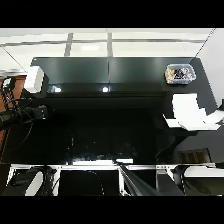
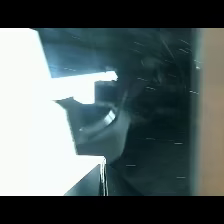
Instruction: Fold the box and place the chain.
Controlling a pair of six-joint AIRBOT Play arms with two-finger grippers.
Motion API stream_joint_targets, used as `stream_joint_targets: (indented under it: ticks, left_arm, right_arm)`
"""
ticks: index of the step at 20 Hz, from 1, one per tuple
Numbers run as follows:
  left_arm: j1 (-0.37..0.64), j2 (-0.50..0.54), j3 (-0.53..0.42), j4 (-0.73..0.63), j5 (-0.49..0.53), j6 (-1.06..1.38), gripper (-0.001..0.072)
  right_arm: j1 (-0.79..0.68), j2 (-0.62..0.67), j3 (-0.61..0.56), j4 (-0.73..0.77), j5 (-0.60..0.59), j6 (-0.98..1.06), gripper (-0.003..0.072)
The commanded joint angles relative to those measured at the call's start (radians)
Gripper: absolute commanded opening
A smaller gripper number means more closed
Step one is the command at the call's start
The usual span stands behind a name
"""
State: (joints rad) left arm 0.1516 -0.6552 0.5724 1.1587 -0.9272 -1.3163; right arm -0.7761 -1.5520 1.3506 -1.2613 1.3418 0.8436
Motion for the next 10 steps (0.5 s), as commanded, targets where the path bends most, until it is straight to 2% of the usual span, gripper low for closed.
stream_joint_targets:
  ticks: [1, 3, 6, 8, 10]
  left_arm:
    - [0.000, -0.001, -0.001, 0.000, 0.004, 0.000, 0.0713]
    - [0.000, -0.001, -0.001, -0.024, -0.006, 0.000, 0.0713]
    - [-0.020, -0.006, -0.001, -0.095, -0.003, 0.006, 0.0713]
    - [-0.064, -0.024, -0.001, -0.114, 0.009, 0.016, 0.0713]
    - [-0.123, -0.062, -0.001, -0.161, 0.027, 0.058, 0.0713]
  right_arm:
    - [0.034, 0.158, -0.103, 0.196, -0.013, -0.003, 0.0023]
    - [0.074, 0.282, -0.227, 0.278, -0.052, 0.003, 0.0023]
    - [0.198, 0.470, -0.452, 0.334, -0.170, 0.088, 0.0023]
    - [0.288, 0.594, -0.621, 0.511, -0.275, 0.087, 0.0022]
    - [0.399, 0.713, -0.789, 0.716, -0.438, 0.083, 0.0022]
